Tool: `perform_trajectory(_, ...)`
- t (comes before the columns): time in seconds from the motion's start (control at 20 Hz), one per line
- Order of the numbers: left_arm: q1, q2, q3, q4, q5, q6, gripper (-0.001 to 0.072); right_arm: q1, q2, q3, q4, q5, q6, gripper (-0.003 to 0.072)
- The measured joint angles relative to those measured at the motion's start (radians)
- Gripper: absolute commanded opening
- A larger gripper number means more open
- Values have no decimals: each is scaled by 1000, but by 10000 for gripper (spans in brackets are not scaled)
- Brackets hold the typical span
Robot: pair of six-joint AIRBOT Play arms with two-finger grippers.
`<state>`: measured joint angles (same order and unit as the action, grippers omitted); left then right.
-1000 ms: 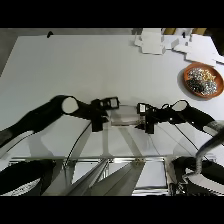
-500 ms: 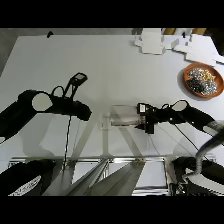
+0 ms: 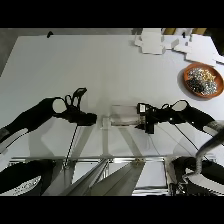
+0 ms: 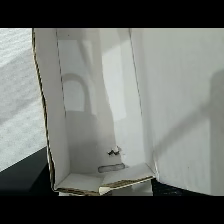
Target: Fold the box and place the chain.
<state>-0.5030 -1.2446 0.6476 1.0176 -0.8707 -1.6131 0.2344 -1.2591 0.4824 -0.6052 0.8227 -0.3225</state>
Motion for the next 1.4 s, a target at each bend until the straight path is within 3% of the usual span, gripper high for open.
perform_trajectory(0.05, -10, -11, -1, -21, 16, -3, 86, 0, 0, 0, 0, 0, 0, 306)
perform_trajectory(0.1, -19, -19, -2, -41, 29, -3, 3, 0, 0, 0, 0, 0, 0, 306)
perform_trajectory(0.4, -39, -15, -3, -144, 61, 32, 11, 0, 0, 0, 0, 0, 0, 306)
perform_trajectory(0.5, -42, -2, -2, -163, 63, 40, 114, 0, 0, 0, 0, 0, 0, 306)
perform_trajectory(0.7, -52, 14, 1, -198, 70, 70, 115, 0, 0, 0, 0, 0, 0, 306)
perform_trajectory(0.8, -59, 16, 6, -208, 74, 83, 160, 0, 0, 0, 0, 0, 0, 306)
perform_trajectory(1.3, -93, 18, 51, -231, 95, 141, 165, 0, 0, 0, 0, 0, 0, 306)
perform_trajectory(1.4, -100, 11, 56, -232, 105, 145, 232, 0, 0, 0, 0, 0, 0, 306)
